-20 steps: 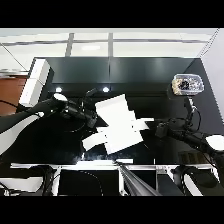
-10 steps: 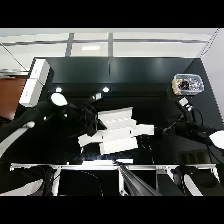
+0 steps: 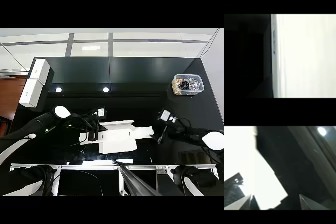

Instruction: Fold the box and place the chain.

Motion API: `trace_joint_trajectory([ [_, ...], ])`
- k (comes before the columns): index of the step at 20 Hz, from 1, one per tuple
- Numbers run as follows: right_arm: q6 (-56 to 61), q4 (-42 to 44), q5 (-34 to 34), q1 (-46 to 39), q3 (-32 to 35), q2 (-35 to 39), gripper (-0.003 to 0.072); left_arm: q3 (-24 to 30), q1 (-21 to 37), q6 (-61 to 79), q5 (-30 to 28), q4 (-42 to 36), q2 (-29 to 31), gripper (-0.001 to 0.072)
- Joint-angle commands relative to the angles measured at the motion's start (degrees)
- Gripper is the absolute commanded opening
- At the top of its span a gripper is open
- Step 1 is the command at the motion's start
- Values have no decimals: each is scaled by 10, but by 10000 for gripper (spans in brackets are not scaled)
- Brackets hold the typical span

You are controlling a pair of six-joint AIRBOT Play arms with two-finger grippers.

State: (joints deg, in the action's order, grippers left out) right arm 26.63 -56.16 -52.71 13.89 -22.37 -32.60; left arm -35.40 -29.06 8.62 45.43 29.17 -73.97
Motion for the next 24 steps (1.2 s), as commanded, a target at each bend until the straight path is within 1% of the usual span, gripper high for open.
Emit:
trace_joint_trajectory([
  [1,-18,12,6,60,9,-24,714,3,-2,15,-11,2,-14,29],
  [3,-23,17,16,85,19,-54,714,3,-2,15,-11,2,-14,30],
  [5,-60,24,28,109,20,-87,714,3,-2,15,-12,3,-16,30],
  [8,-92,24,67,132,20,-124,714,3,-3,15,-13,6,-17,30],
  [10,-99,24,75,136,20,-133,714,3,-3,15,-14,6,-17,30],
  [14,-104,28,53,136,23,-133,714,3,-3,15,-15,6,-17,30],
  [17,-148,89,54,141,35,-133,713,3,-3,14,-15,6,-17,30],
  [18,-152,90,54,151,37,-134,713,3,-3,15,-15,6,-17,30],
  [19,-153,90,65,165,37,-138,713,3,-3,15,-15,6,-17,30],
  [22,-153,95,130,208,36,-160,714,3,-3,15,-15,6,-17,30],
  [24,-160,96,145,228,36,-183,714,3,-3,15,-15,6,-17,30],
])
